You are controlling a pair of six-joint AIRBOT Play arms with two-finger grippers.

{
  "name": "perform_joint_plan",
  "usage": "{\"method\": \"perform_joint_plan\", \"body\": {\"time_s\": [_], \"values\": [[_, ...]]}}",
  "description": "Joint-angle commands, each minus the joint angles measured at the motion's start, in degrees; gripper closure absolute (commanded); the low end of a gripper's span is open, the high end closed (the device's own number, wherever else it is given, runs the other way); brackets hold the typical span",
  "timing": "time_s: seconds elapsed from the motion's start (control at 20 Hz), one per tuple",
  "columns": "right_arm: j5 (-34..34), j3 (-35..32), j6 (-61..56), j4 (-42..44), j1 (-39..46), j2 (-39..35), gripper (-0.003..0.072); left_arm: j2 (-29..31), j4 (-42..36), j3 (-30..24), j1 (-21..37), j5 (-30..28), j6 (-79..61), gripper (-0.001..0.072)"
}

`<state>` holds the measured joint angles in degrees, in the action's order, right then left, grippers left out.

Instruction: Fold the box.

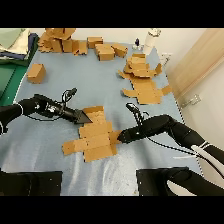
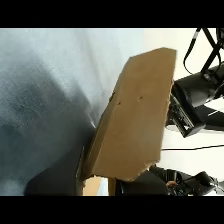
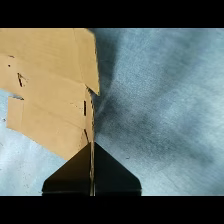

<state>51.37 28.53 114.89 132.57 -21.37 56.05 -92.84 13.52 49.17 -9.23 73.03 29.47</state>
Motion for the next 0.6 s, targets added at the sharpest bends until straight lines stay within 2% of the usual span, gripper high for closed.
{"method": "perform_joint_plan", "body": {"time_s": [0.0,0.05,0.15,0.4,0.45,0.5,0.55], "values": [[-0.09,-0.04,-0.04,-0.09,-0.04,-0.04,0.0683,-0.04,0.42,0.07,-0.09,0.61,-1.20,0.0494],[-0.09,-0.04,-0.04,-0.09,-0.04,-0.04,0.0683,-0.04,0.42,0.07,-0.11,0.61,-1.22,0.0495],[-0.09,-0.04,-0.09,-0.09,-0.04,-0.04,0.0683,-0.04,0.46,0.07,-0.11,0.74,-2.29,0.0697],[0.00,-0.04,-0.44,-0.15,-0.04,-0.04,0.0672,-0.04,0.44,0.13,-0.07,1.60,-5.73,0.0698],[-0.04,-0.02,-0.44,-0.46,-0.04,-0.04,0.0523,-0.02,0.46,0.42,-0.09,1.60,-6.45,0.0698],[-0.09,0.20,-0.83,-1.70,0.00,-0.04,0.0288,-0.02,0.46,0.90,-0.09,1.55,-7.65,0.0698],[0.00,0.83,-2.69,-4.15,0.57,-0.04,0.0209,0.00,0.52,1.68,-0.26,1.27,-8.11,0.0699]]}}
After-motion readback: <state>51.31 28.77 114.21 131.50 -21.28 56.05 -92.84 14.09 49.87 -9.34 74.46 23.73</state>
